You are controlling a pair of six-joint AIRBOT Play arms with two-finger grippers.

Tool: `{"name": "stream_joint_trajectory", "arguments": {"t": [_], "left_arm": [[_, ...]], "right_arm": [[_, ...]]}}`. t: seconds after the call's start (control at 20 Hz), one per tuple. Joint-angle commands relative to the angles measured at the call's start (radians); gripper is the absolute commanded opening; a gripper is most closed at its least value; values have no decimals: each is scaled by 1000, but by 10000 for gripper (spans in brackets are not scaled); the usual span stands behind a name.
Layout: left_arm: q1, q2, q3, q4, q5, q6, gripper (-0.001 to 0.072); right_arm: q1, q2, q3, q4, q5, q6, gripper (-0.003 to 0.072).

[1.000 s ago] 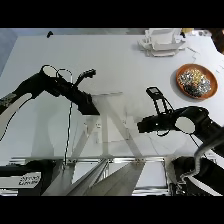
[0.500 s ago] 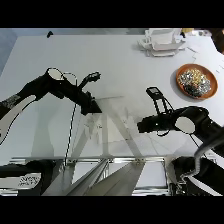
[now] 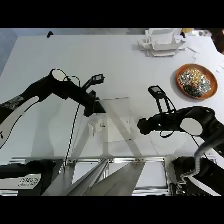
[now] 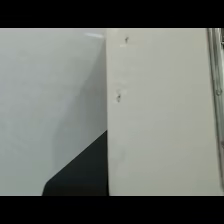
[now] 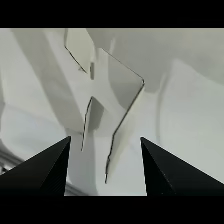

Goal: Fold the box and place the chain.

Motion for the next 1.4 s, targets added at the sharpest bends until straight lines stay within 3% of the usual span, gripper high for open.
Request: {"name": "stream_joint_trajectory", "arguments": {"t": [0.0, 0.25, 0.5, 0.8, 1.35], "left_arm": [[-85, 1, 0, -10, 165, 77, 1], [-156, 0, 0, -72, 308, 185, 1], [-164, -26, 0, -5, 337, 188, 2], [-219, -38, 0, 8, 486, 146, 6], [-231, -59, 0, 44, 450, 143, 4]], "right_arm": [[0, 57, 50, -148, 98, 0, 482], [1, 111, 54, -325, 130, -1, 479], [1, 111, 54, -358, 111, -5, 478], [1, 111, 54, -354, 16, -46, 478], [1, 111, 53, -354, 28, -137, 478]]}}
